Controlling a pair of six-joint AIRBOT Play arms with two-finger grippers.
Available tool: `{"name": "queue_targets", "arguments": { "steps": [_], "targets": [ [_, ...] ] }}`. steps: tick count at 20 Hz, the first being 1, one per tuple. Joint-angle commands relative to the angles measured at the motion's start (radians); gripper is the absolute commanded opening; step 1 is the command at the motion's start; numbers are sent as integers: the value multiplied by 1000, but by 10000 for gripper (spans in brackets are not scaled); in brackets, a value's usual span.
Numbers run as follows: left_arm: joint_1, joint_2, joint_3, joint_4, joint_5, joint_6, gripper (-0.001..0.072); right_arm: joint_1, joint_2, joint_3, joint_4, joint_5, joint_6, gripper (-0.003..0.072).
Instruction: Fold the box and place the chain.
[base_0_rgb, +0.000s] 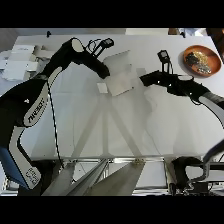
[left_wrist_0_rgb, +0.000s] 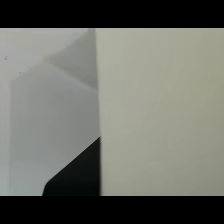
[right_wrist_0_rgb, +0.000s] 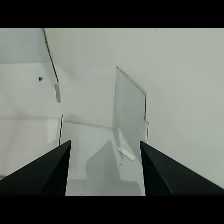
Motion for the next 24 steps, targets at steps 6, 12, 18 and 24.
{"name": "queue_targets", "arguments": {
  "steps": [6, 12, 18, 24],
  "targets": [
    [0, 0, 1, -346, -331, 385, 5, 0, 238, 0, -175, -303, 1, 475],
    [-42, -5, 0, -159, -235, 386, 3, 1, 267, 0, -174, -310, 7, 475],
    [-83, -47, -1, -156, -149, 451, 0, 1, 267, 0, -171, -310, 7, 474],
    [-82, -120, -1, -156, -143, 449, 0, 1, 267, 0, -171, -310, 7, 474]
  ]
}}
